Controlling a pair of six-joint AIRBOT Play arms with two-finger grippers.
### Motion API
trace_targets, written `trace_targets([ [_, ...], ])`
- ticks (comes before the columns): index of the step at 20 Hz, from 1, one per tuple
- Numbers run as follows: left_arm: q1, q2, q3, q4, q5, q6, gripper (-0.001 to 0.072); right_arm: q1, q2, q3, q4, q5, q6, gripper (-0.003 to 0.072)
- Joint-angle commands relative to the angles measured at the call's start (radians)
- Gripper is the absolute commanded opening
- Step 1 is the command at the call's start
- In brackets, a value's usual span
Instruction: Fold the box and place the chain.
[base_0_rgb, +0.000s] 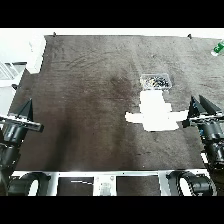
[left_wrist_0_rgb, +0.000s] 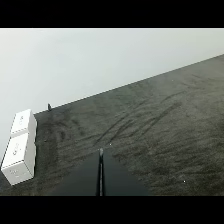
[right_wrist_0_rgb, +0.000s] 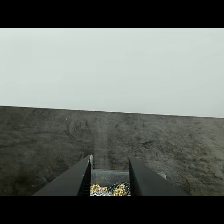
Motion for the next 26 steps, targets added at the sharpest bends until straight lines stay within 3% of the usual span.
trace_targets([
  [1, 0.000, 0.000, -0.002, 0.000, -0.001, 0.000, 0.0021, 0.000, 0.000, -0.003, 0.000, 0.000, 0.000, 0.0272],
  [7, 0.000, 0.000, 0.000, 0.000, 0.000, 0.000, 0.0021, 0.000, 0.000, 0.005, 0.000, 0.000, 0.000, 0.0276],
  [10, 0.000, 0.000, 0.000, 0.000, 0.000, 0.000, 0.0021, 0.000, -0.019, 0.060, 0.002, -0.018, 0.011, 0.0318],
  [13, 0.000, 0.000, 0.000, 0.000, 0.000, 0.000, 0.0021, 0.000, -0.152, 0.139, 0.004, -0.095, 0.061, 0.0338],
  [18, 0.000, 0.000, 0.000, 0.000, -0.001, 0.000, 0.0021, -0.025, -0.511, 0.303, 0.004, -0.084, 0.149, 0.0390],
  [21, 0.000, 0.000, 0.000, 0.000, 0.017, 0.000, 0.0021, -0.166, -0.731, 0.389, 0.003, 0.104, 0.250, 0.0397],
  [23, 0.000, 0.000, 0.000, 0.000, 0.010, 0.000, 0.0021, -0.331, -0.867, 0.441, -0.056, 0.357, 0.384, 0.0398],
  [25, 0.000, 0.000, 0.000, 0.000, -0.002, 0.000, 0.0021, -0.510, -0.991, 0.529, -0.274, 0.673, 0.584, 0.0414],
  [26, 0.000, 0.000, 0.000, 0.000, -0.011, 0.000, 0.0021, -0.589, -1.041, 0.579, -0.398, 0.796, 0.675, 0.0479],
])
